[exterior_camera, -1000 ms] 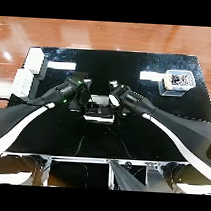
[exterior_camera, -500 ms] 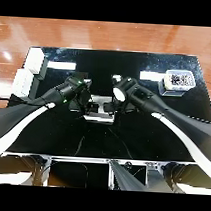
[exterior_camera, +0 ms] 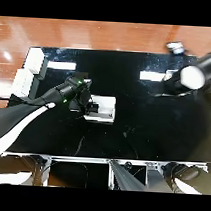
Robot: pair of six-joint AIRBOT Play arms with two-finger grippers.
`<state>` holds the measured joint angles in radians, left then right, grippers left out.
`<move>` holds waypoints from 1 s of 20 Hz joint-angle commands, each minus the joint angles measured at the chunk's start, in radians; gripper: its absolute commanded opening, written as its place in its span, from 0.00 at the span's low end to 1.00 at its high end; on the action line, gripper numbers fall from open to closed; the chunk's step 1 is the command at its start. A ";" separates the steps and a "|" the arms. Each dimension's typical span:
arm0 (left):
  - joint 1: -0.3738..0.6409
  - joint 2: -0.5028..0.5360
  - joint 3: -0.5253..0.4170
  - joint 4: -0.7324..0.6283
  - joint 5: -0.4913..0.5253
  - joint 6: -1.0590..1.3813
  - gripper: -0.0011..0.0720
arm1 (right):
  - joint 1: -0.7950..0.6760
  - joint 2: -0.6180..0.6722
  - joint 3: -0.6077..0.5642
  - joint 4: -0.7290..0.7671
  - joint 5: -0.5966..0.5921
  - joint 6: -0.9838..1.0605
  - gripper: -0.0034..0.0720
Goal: Fold the box and place the chain.
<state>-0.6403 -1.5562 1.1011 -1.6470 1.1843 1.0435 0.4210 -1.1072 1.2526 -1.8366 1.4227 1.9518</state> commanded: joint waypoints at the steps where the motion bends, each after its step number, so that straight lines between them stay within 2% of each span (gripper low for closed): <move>1: -0.001 0.000 0.000 -0.016 -0.010 0.000 0.05 | -0.270 0.018 -0.013 0.106 -0.198 -0.080 0.72; 4: 0.000 0.000 0.000 -0.015 -0.010 -0.001 0.05 | -0.439 -0.076 -0.011 0.138 -0.309 -0.133 0.72; 8: 0.000 0.000 0.000 -0.015 -0.011 -0.001 0.05 | -0.609 -0.282 0.042 0.148 -0.401 -0.135 0.72; 10: 0.000 0.000 0.000 -0.014 -0.019 0.000 0.05 | -0.665 -0.385 0.076 0.246 -0.466 -0.207 0.72; 14: 0.000 0.000 0.000 -0.013 0.001 0.000 0.05 | -0.705 -0.537 0.182 0.315 -0.469 -0.275 0.72; 20: 0.000 0.000 0.000 -0.015 -0.021 0.000 0.05 | -0.706 -0.626 0.297 0.287 -0.477 -0.305 0.72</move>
<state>-0.6403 -1.5562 1.1015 -1.6611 1.1763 1.0424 -0.2790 -1.6855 1.5005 -1.5429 0.9516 1.6669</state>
